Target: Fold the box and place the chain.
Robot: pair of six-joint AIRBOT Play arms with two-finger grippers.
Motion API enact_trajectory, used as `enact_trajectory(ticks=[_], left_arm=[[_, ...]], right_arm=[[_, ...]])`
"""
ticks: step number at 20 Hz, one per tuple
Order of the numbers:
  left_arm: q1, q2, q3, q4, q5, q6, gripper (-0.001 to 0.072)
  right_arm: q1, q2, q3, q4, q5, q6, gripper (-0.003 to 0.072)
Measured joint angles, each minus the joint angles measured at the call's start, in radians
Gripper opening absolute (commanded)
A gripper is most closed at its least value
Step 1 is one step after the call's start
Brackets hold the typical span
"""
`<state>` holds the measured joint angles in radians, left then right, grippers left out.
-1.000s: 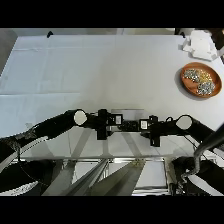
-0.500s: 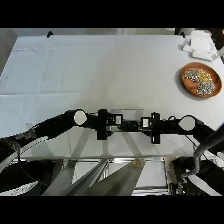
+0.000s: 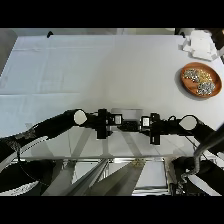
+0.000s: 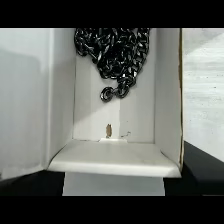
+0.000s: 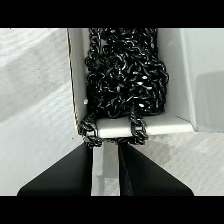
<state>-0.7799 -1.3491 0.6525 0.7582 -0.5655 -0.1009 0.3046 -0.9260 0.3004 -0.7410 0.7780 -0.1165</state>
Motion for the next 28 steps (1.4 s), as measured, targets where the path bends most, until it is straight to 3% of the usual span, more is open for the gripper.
enact_trajectory(ticks=[2,14,28], left_arm=[[0.0,0.0,0.0,0.0,0.003,0.0,0.0348],[0.0,0.0,0.0,-0.003,-0.002,-0.001,0.0348],[-0.001,0.0,0.0,-0.002,-0.002,0.0,0.0348]], right_arm=[[0.0,0.0,0.0,0.008,-0.003,0.0,0.0017],[0.0,0.024,0.001,-0.043,-0.009,0.012,0.0016],[0.0,0.312,0.001,-0.091,0.1,0.041,0.0015]])
